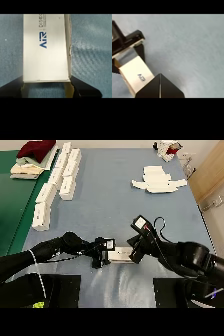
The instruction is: Fold the box.
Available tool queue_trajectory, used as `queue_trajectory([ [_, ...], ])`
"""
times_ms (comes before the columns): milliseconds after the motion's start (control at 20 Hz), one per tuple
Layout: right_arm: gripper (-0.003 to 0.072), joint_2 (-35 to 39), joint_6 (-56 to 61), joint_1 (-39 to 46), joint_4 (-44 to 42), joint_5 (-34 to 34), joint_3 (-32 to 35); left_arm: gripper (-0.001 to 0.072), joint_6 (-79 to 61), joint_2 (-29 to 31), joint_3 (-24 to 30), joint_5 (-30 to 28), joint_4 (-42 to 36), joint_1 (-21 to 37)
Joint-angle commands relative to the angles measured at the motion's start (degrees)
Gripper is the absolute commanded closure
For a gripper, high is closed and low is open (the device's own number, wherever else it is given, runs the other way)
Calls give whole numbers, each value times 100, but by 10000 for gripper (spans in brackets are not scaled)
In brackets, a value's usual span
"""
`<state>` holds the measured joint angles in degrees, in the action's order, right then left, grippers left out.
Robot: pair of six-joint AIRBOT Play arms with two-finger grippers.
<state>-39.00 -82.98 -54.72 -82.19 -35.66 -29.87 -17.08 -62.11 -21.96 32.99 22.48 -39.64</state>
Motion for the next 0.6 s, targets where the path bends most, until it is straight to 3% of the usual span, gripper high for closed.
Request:
queue_trajectory([
  [0, 685, -656, -1670, 920, -876, -1473, -1023, 254, -2, 0, -7, 0, 2, -2],
  [200, 686, -1757, -3591, 2592, -2337, -2424, -2146, 254, -2, 0, -7, 0, 2, -2],
  [350, 685, -2527, -4072, 3283, -2422, -2721, -2752, 254, -2, 0, -7, 0, 2, -2],
  [550, 683, -2927, -4096, 3392, -2337, -2680, -2962, 254, -2, 0, -7, 0, 2, -2],
])
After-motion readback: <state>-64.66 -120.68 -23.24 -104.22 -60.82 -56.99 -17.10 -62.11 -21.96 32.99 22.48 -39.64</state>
